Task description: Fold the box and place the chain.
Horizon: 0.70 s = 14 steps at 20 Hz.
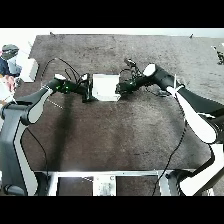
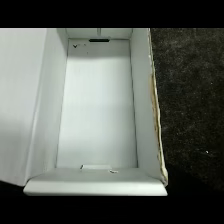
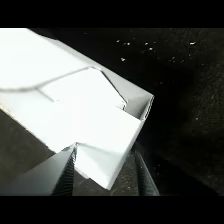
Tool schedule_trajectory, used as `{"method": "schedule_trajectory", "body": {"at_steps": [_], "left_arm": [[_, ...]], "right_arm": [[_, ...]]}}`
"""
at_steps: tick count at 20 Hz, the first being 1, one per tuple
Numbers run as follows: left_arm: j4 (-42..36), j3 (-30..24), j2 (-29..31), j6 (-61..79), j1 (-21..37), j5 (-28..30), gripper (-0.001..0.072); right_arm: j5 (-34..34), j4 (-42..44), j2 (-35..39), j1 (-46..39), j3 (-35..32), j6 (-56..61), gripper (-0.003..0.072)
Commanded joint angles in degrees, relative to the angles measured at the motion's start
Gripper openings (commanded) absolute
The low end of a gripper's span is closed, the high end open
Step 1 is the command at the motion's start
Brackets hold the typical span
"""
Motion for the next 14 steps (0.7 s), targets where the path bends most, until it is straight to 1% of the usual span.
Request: {"method": "schedule_trajectory", "body": {"at_steps": [1,4,7,9,11,14], "left_arm": [[0.0,0.0,0.0,0.0,0.0,0.0,0.0229],[0.0,0.0,0.0,0.0,0.0,0.0,0.0228],[0.0,0.0,0.0,0.0,0.0,0.0,0.0229],[0.0,0.0,0.0,0.0,0.0,0.0,0.0229],[0.0,0.0,0.0,0.0,0.0,0.0,0.0229],[0.0,0.0,0.0,0.0,0.0,0.0,0.0229]], "right_arm": [[-2.6,-5.9,-0.1,2.6,0.8,5.2,0.0421],[-3.6,-6.0,-0.9,4.3,1.3,6.6,0.0421],[-2.8,-7.6,-3.4,5.2,3.9,10.3,0.0420],[0.7,-12.9,-5.8,6.2,7.6,14.4,0.0420],[4.9,-20.5,-8.3,7.5,11.9,19.4,0.0420],[7.1,-28.5,-10.1,9.8,16.1,26.6,0.0419]]}}
